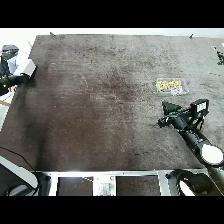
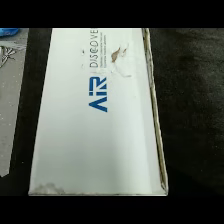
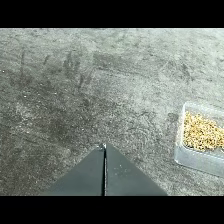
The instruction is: Fold the box and place the chain.
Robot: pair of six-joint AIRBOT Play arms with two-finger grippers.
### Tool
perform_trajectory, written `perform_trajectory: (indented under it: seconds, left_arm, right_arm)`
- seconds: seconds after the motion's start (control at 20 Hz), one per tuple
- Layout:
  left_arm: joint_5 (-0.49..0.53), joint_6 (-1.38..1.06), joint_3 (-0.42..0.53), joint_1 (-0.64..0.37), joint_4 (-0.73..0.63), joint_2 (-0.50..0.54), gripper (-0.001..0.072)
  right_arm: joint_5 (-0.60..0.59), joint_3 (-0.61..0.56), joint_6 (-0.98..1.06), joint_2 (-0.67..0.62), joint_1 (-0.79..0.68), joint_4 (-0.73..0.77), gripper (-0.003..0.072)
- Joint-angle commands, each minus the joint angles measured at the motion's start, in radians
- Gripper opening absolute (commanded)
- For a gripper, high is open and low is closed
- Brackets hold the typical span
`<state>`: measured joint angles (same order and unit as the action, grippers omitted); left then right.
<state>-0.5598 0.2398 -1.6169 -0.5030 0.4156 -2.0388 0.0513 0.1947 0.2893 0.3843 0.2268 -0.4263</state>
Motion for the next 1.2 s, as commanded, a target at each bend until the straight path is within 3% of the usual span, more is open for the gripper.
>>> perform_trajectory:
  seconds: [0.0, 0.15, 0.2, 0.25, 0.3, 0.95, 1.15]
  left_arm:
    - [0.087, -0.006, 0.003, 0.024, 0.003, -0.010, 0.0010]
    - [0.089, -0.013, 0.003, 0.045, 0.051, -0.010, 0.0014]
    - [0.089, -0.013, 0.003, 0.047, 0.064, -0.010, 0.0146]
    - [0.090, -0.012, 0.003, 0.046, 0.063, -0.010, 0.0545]
    - [0.100, -0.004, 0.003, 0.046, 0.059, -0.010, 0.0720]
    - [0.081, 0.027, -0.010, 0.046, 0.052, 0.105, 0.0720]
    - [0.052, 0.048, -0.012, 0.046, 0.050, 0.190, 0.0720]
  right_arm:
    - [0.000, 0.000, 0.000, 0.000, 0.000, 0.000, 0.0010]
    - [0.000, 0.000, 0.000, 0.000, 0.000, 0.000, 0.0010]
    - [0.000, 0.000, 0.000, 0.000, 0.000, 0.000, 0.0010]
    - [0.000, 0.000, 0.000, 0.000, 0.000, 0.000, 0.0010]
    - [0.000, 0.000, 0.000, 0.000, 0.000, 0.000, 0.0010]
    - [0.000, 0.000, 0.000, 0.000, 0.000, 0.000, 0.0010]
    - [0.000, 0.000, 0.000, 0.000, 0.000, 0.000, 0.0010]
